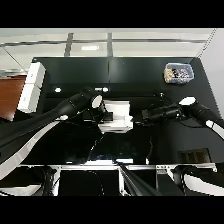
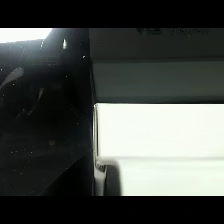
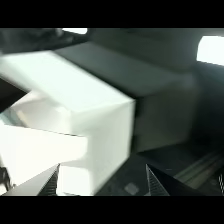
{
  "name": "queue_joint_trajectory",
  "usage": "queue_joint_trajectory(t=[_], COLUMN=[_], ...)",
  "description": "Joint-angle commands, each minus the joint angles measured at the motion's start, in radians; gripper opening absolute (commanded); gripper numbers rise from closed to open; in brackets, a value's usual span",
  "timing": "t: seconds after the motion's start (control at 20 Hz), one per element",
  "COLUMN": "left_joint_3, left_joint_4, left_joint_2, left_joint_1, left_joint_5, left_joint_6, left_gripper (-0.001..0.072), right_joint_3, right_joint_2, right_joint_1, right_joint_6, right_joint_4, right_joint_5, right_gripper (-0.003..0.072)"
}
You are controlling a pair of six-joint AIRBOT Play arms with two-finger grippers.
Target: Fold the box and place the chain.
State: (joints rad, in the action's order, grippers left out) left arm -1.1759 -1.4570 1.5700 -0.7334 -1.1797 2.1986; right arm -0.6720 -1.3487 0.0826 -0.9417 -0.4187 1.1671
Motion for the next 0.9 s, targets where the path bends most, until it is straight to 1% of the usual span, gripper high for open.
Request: queue_joint_trajectory(t=[0.0,0.2,0.25,0.45,0.6,0.85], left_joint_3=[0.0,0.0,0.0,0.0,0.0,0.0], left_joint_4=[0.0,0.0,0.0,0.0,0.0,0.0], left_joint_2=[0.0,0.0,0.0,0.0,0.0,0.0], left_joint_1=[0.0,0.0,0.0,0.0,0.0,0.0], left_joint_5=[0.0,-0.004,-0.003,-0.003,-0.003,-0.003], left_joint_6=[0.0,0.0,0.0,0.0,0.0,0.0], left_gripper=[0.0029,0.0029,0.0029,0.0029,0.0029,0.0029], right_joint_3=[-0.051,-0.073,-0.087,-0.155,-0.191,-0.243], right_joint_2=[-0.004,-0.004,-0.004,-0.004,-0.004,-0.005], right_joint_1=[0.045,0.119,0.137,0.214,0.265,0.365], right_joint_6=[0.016,-0.044,-0.077,-0.243,-0.367,-0.631], right_joint_4=[-0.001,-0.011,-0.035,-0.219,-0.307,-0.538], right_joint_5=[0.042,-0.046,-0.061,-0.106,-0.138,-0.179], right_gripper=[0.0473,0.0469,0.0415,0.0415,0.0414,0.0413])
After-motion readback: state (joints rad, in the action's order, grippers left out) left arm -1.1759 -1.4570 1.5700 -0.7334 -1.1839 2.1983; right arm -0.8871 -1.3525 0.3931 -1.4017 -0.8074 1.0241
